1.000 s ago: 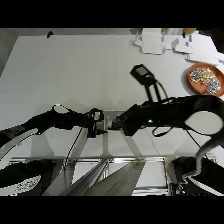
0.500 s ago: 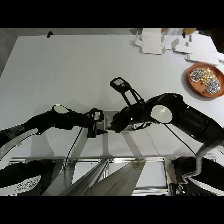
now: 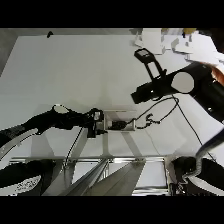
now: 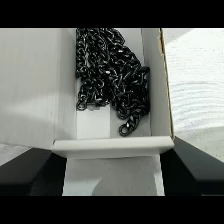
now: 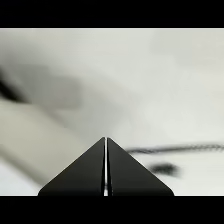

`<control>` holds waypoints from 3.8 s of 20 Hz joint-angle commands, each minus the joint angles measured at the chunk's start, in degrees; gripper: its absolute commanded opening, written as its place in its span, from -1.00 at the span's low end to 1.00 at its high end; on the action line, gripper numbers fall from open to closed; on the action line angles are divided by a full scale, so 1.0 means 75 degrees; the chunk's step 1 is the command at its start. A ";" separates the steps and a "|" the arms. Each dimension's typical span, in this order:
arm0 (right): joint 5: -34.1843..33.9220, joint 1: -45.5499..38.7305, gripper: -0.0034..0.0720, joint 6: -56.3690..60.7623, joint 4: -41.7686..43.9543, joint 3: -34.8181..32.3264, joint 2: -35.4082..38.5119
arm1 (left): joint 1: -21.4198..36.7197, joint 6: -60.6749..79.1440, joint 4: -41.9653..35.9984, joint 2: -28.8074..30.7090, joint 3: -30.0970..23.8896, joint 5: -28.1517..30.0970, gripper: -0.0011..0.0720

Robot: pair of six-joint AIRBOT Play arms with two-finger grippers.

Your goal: Fold the box and place the chain.

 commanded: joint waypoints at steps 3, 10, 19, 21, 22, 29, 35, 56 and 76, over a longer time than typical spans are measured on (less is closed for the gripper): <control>0.0236 -0.1326 -0.34 0.0551 -0.0871 -0.0522 -0.0612 | 0.0000 0.0003 0.0000 0.0003 0.0006 0.0003 -0.27; -0.0714 -0.1571 -0.11 0.0711 -0.0603 -0.1661 -0.1268 | 0.0000 0.0003 0.0003 0.0003 0.0006 0.0003 -0.27; -0.1241 -0.1568 -0.11 0.0708 -0.0353 -0.1728 -0.1996 | 0.0000 0.0003 0.0000 0.0003 0.0006 0.0003 -0.27; -0.1384 -0.1571 -0.11 0.0705 -0.0353 -0.1728 -0.2022 | 0.0000 0.0003 0.0003 0.0003 0.0006 0.0003 -0.27; -0.1445 -0.1571 -0.11 0.0705 -0.0353 -0.1728 -0.2022 | 0.0000 0.0003 0.0000 0.0003 0.0006 0.0003 -0.27; -0.1428 -0.1571 -0.49 0.0702 -0.0321 -0.1728 -0.2104 | 0.0000 0.0003 0.0000 0.0003 0.0006 0.0003 -0.27; -0.0973 -0.1553 -0.87 0.0388 -0.0460 -0.1728 -0.1416 | 0.0000 0.0003 0.0000 0.0003 0.0006 0.0003 -0.27; -0.2031 0.2489 -0.87 0.0219 0.1853 -0.1728 0.2174 | 0.0000 0.0003 0.0000 0.0003 0.0006 0.0003 -0.27; -0.0959 0.1346 -0.50 -0.0023 0.1419 -0.1466 0.1769 | 0.0000 0.0003 0.0000 0.0003 0.0006 0.0003 -0.27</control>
